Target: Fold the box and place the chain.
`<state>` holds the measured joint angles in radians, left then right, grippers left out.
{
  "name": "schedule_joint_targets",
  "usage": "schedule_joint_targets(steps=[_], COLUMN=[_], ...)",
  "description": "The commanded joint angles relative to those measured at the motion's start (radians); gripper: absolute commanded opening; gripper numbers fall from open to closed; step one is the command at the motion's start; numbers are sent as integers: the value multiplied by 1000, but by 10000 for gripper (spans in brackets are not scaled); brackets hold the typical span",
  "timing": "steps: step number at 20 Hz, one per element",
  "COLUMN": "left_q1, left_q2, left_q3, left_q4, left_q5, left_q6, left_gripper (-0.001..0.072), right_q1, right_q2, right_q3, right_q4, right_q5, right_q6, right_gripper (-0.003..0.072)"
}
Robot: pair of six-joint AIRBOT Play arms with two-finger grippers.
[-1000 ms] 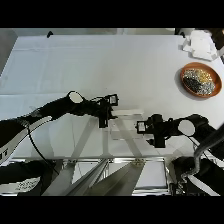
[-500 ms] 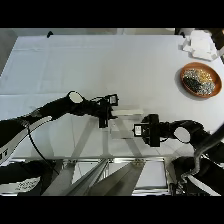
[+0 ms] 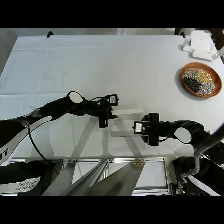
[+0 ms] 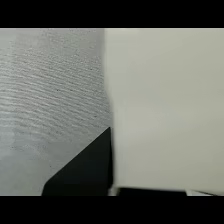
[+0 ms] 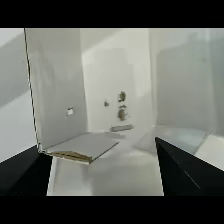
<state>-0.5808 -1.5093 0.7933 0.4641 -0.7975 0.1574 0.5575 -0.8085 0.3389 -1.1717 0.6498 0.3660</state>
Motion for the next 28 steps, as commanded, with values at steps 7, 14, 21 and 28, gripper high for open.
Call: schedule_joint_targets(steps=[7,14,21,28], left_q1=[0,0,0,0], left_q2=[0,0,0,0], left_q3=[0,0,0,0], left_q4=[0,0,0,0], left_q5=[0,0,0,0], left_q6=[0,0,0,0], left_gripper=[12,12,12,12], right_q1=[-2,-175,-251,-376], right_q2=[66,56,-52,-114], right_q3=[0,0,0,0], right_q4=[-1,190,370,545], right_q5=[-20,-18,-2,121], right_q6=[0,-212,-494,-749], right_gripper=[698,698,694,693])
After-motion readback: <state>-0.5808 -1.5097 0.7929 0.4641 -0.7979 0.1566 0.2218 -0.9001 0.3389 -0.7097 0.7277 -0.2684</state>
